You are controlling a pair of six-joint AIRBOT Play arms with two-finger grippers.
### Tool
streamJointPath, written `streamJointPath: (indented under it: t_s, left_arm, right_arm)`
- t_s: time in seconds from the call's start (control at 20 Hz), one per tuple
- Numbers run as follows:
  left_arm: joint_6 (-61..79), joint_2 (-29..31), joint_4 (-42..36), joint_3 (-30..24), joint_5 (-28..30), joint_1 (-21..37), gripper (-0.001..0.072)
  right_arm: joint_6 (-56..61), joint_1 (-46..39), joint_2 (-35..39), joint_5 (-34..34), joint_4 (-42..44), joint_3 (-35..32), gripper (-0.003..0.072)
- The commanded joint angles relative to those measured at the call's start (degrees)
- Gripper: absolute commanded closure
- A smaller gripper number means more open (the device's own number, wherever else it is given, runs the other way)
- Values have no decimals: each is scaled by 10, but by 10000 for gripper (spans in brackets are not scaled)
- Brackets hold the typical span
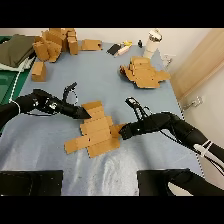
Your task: Fold the box.
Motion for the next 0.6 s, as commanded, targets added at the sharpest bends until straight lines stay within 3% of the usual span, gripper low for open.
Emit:
streamJointPath:
  t_s: [0.0,0.15,0.2,0.45,0.5,0.55]
  left_arm:
    - [8,-6,2,1,-20,-2,546]
    - [22,-6,3,1,-32,-2,549]
    - [28,-6,3,1,-34,-2,696]
    - [55,-6,0,1,-32,-2,698]
    - [63,-6,0,1,-33,-2,698]
    - [72,-6,0,1,-33,-2,698]
  right_arm:
    - [0,0,0,2,0,0,686]
    - [0,0,0,6,0,0,686]
    - [0,0,0,8,0,0,686]
    - [1,0,0,8,0,0,682]
    - [1,0,0,9,0,0,638]
    - [2,0,0,14,-3,0,397]
